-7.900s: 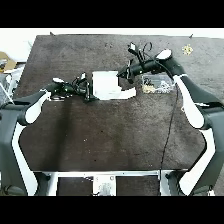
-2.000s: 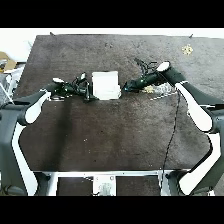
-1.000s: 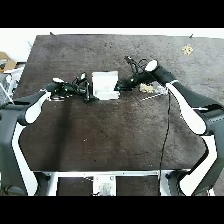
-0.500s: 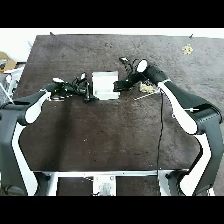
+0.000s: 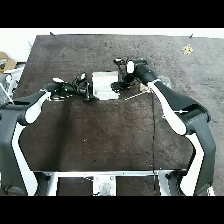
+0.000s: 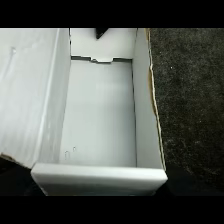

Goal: Fold the box and place the chain.

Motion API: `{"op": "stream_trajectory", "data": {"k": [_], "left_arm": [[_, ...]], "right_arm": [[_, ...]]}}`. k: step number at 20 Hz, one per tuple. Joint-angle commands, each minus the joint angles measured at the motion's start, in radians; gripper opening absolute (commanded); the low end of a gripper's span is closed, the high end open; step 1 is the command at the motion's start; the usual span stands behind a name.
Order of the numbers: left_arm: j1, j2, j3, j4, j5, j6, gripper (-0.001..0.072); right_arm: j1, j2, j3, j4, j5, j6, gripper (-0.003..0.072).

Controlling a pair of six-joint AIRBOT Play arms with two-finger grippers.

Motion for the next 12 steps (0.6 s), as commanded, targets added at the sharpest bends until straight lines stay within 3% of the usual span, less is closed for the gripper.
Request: {"op": "stream_trajectory", "data": {"k": [1, 8, 9, 12], "left_arm": [[0.001, 0.000, 0.000, 0.000, 0.000, 0.000, 0.0285], [0.001, 0.000, 0.000, 0.000, 0.000, 0.000, 0.0286], [0.001, 0.000, 0.000, 0.000, 0.000, 0.000, 0.0285], [0.001, 0.000, 0.000, 0.000, 0.000, 0.000, 0.0286]], "right_arm": [[0.037, -0.028, 0.052, -0.120, 0.031, 0.104, 0.0315], [0.049, -0.031, 0.053, -0.150, 0.024, 0.260, 0.0312], [0.054, -0.031, 0.053, -0.149, 0.020, 0.276, 0.0229], [0.069, -0.031, 0.052, -0.154, 0.014, 0.322, 0.0205]]}}
